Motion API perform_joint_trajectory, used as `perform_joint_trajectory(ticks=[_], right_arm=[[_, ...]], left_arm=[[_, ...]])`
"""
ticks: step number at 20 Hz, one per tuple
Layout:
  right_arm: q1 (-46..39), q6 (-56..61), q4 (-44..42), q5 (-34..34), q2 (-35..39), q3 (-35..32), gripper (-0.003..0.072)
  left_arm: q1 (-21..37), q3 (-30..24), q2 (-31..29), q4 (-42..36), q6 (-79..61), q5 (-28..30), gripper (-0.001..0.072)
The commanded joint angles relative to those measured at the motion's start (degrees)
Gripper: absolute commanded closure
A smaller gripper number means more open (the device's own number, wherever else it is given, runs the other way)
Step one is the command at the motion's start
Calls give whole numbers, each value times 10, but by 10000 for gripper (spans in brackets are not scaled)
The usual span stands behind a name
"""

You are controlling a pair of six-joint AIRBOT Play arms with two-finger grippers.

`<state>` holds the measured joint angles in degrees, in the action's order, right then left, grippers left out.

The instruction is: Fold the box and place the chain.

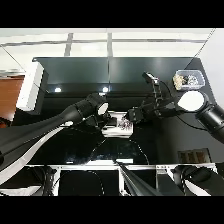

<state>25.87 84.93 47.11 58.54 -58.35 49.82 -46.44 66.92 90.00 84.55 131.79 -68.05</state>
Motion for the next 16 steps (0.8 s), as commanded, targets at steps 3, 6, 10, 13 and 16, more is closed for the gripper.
perform_joint_trajectory(ticks=[3, 6, 10, 13, 16], right_arm=[[-25, 3, 63, 24, 5, 2, 441], [-87, 3, 135, 76, 31, 2, 441], [-131, 0, 206, 111, 56, 2, 441], [-131, -6, 207, 95, 56, 1, 441], [-131, -10, 207, 88, 56, 2, 441]], left_arm=[[0, 0, 0, 0, 0, 0, 683], [0, 0, 0, 0, 0, 0, 683], [0, 0, 1, 2, 0, 0, 683], [-5, 12, 1, -2, 19, 3, 682], [-5, 38, -3, -2, 24, -3, 304]])
